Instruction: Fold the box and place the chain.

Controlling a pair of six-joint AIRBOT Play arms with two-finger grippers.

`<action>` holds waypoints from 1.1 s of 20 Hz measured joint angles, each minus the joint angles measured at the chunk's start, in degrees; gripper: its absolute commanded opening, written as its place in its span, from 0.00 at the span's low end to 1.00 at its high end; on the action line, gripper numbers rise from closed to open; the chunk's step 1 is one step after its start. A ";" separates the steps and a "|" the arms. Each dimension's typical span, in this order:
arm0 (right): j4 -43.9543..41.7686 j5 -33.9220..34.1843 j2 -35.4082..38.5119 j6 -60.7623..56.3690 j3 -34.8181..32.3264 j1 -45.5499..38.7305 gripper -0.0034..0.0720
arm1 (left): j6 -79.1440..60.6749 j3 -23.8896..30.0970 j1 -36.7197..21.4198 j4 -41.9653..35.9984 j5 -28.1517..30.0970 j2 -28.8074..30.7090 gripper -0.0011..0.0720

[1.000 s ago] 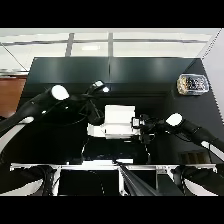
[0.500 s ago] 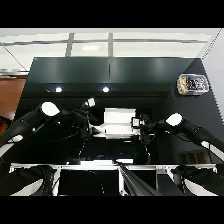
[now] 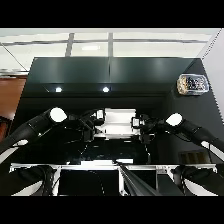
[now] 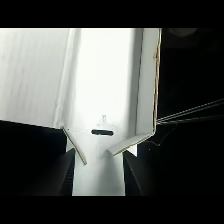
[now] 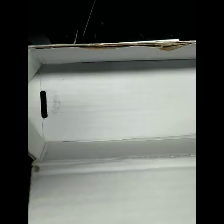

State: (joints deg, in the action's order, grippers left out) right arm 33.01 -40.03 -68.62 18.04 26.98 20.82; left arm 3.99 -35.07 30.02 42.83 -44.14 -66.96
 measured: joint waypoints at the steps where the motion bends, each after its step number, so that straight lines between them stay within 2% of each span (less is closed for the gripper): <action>1: 0.00 0.00 0.00 0.00 0.00 0.00 0.35 | 0.11 0.00 0.24 -0.04 -0.04 -0.04 0.40; 5: 0.00 0.00 0.00 0.00 0.00 0.00 0.35 | 0.52 0.00 1.11 -1.33 -0.02 -1.09 0.37; 7: 0.00 0.00 0.00 0.00 0.00 0.00 0.35 | 0.63 0.00 1.42 -3.26 0.22 -2.19 0.31; 12: 0.02 0.02 0.00 0.00 0.00 0.00 0.35 | 0.50 0.00 3.19 -9.16 3.30 -4.55 0.31; 17: 0.00 0.02 0.00 -0.04 0.00 0.00 0.35 | 0.31 0.02 4.85 -10.03 6.34 -5.16 0.34; 19: 0.00 0.02 0.00 -0.02 0.00 0.00 0.35 | 0.31 0.02 5.09 -9.53 6.99 -5.22 0.25; 21: 0.00 0.02 0.00 -0.02 0.00 0.00 0.35 | 0.28 0.00 5.22 -9.16 7.34 -5.27 0.47; 22: 0.00 0.02 0.00 -0.02 0.00 0.00 0.35 | 0.31 0.02 5.25 -9.01 7.32 -5.27 0.47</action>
